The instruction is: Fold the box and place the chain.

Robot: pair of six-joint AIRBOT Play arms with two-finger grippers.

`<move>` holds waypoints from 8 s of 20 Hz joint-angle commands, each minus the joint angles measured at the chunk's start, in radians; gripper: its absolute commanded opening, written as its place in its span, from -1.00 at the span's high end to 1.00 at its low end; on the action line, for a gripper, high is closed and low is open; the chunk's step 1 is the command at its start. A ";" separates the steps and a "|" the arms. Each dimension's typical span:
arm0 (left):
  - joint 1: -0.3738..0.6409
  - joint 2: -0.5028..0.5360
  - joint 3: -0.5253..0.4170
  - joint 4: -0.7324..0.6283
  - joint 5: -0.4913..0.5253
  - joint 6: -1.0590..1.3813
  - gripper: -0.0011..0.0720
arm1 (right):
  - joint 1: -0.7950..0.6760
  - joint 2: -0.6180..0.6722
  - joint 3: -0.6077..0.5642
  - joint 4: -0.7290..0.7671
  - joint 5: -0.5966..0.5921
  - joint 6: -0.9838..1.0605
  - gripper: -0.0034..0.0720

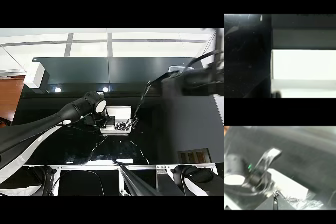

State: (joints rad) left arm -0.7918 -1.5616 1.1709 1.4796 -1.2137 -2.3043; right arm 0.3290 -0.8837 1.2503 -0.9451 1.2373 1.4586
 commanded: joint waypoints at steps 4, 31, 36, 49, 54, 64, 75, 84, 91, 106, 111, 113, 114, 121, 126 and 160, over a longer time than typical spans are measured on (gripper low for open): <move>0.001 0.000 0.000 0.000 0.001 0.000 0.89 | 0.103 -0.082 -0.173 0.034 -0.063 -0.007 0.88; 0.001 -0.002 0.000 0.000 0.001 0.000 0.89 | -0.029 -0.326 -0.684 0.326 -0.450 -1.667 -1.00; 0.001 -0.002 0.000 0.000 0.001 0.000 0.89 | -0.029 -0.364 -0.682 0.328 -0.462 -1.749 -1.00; 0.001 -0.002 0.000 0.000 0.001 0.000 0.89 | -0.019 -0.392 -0.682 0.335 -0.570 -1.654 0.88; 0.001 -0.002 0.000 0.000 0.001 0.000 0.89 | -0.062 -0.273 -0.682 0.194 -0.563 -1.201 0.88; 0.001 -0.002 0.000 0.000 0.002 0.000 0.89 | -0.092 0.050 -0.542 0.439 -0.221 -0.844 0.87; 0.001 -0.002 0.000 0.000 0.001 0.000 0.89 | -0.089 0.027 -0.494 0.696 -0.235 -0.737 0.71; 0.001 -0.002 0.000 0.000 0.002 0.000 0.89 | -0.163 0.005 -0.525 0.074 -0.314 -0.632 -0.70; 0.001 -0.002 0.000 0.000 0.002 0.000 0.89 | -0.063 -0.153 -0.697 0.014 -0.474 -1.149 -0.99; 0.001 -0.002 0.000 0.000 0.001 0.000 0.89 | -0.010 -0.404 -0.653 0.364 -0.498 -1.675 -0.99; 0.001 -0.002 0.000 0.000 0.001 0.000 0.89 | -0.009 -0.404 -0.653 0.275 -0.535 -1.593 -0.98; 0.001 -0.002 0.000 0.000 0.001 0.000 0.89 | -0.009 -0.404 -0.653 0.259 -0.535 -1.567 -0.19; 0.001 -0.002 0.000 0.000 0.001 0.000 0.89 | -0.009 -0.402 -0.653 0.259 -0.534 -1.559 0.14; 0.001 -0.002 0.000 0.000 0.001 0.000 0.88 | -0.019 -0.255 -0.653 0.147 -0.522 -1.232 0.86; 0.001 -0.002 0.000 0.000 0.001 0.000 0.89 | -0.029 0.002 -0.633 0.164 -0.432 -0.995 0.86; 0.001 -0.002 0.000 0.000 0.001 0.000 0.89 | 0.037 -0.235 -0.757 0.264 -0.490 -1.551 -0.99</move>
State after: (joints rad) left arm -0.7921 -1.5623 1.1709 1.4788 -1.2129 -2.3043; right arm 0.3298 -1.0344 0.4969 -0.6956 0.7727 0.0711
